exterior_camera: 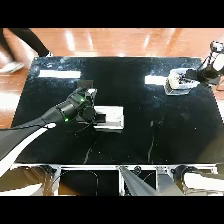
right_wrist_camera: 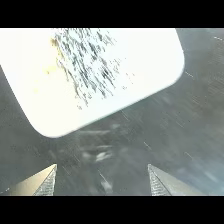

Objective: Fold the box and place the chain.

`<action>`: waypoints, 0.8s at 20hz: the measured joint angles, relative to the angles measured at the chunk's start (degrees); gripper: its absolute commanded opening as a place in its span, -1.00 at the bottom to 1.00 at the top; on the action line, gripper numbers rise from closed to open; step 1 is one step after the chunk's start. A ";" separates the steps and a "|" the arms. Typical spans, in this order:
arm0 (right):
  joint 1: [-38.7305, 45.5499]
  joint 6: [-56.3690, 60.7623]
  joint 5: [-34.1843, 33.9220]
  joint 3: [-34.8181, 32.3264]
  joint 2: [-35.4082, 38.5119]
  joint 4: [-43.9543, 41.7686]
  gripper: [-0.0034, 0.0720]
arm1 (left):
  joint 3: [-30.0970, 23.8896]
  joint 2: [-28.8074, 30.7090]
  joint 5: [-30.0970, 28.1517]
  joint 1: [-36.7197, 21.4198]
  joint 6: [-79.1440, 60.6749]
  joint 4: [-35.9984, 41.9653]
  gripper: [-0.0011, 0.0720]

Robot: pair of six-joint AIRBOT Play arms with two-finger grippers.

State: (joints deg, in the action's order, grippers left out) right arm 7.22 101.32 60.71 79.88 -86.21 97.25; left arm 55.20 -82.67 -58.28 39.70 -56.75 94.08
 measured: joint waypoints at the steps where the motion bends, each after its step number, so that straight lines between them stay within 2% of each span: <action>1: 0.55 -0.70 -0.04 2.64 -2.82 -1.84 0.84 | 0.00 0.00 0.04 0.00 0.00 0.00 -0.91; 2: 1.01 -1.07 0.15 5.35 -5.62 -3.91 0.84 | 0.00 0.00 0.07 0.00 0.00 0.00 -0.91; 4: 1.68 0.55 1.27 9.86 -10.27 -6.34 0.50 | 0.00 0.00 0.13 0.00 0.00 -0.02 -0.91; 9: 2.56 10.69 3.91 14.69 -15.80 -12.17 0.51 | 0.00 0.00 0.20 0.00 0.00 -0.07 -0.91; 16: 3.69 22.23 2.34 15.74 -17.44 -19.47 0.50 | 0.00 0.00 0.22 0.00 0.00 -0.09 -0.91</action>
State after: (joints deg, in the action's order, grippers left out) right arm 10.92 123.55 63.05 95.61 -103.66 77.78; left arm 55.20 -82.67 -58.06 39.70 -56.75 94.00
